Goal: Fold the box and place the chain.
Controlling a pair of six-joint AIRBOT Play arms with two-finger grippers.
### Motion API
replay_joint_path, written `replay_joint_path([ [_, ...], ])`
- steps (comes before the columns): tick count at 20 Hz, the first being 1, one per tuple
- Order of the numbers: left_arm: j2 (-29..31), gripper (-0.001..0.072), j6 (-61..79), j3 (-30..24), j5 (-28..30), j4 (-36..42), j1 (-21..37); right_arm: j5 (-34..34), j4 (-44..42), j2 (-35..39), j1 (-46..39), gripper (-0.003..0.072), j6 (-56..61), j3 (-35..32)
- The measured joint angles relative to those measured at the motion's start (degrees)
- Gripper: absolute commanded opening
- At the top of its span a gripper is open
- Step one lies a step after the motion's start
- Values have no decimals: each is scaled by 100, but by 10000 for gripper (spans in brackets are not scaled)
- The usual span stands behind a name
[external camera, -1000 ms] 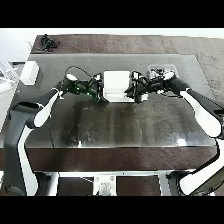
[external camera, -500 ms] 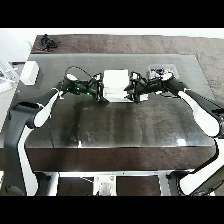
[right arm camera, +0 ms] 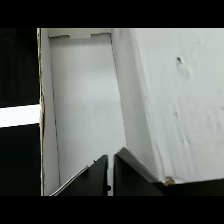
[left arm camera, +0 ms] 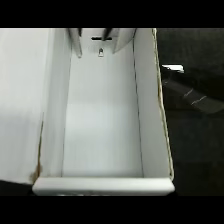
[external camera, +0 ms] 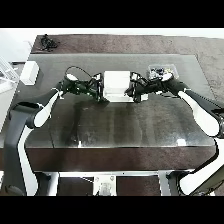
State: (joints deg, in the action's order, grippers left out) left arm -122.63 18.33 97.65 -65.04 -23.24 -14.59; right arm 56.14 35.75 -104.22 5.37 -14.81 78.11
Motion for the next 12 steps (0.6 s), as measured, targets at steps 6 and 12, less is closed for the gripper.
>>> replay_joint_path([
  [6,0,328,7,0,-4,-2,-2,63,339,164,-306,2,796,-2],
  [12,0,328,13,0,-2,-7,-7,363,614,664,-595,0,1478,-2],
])
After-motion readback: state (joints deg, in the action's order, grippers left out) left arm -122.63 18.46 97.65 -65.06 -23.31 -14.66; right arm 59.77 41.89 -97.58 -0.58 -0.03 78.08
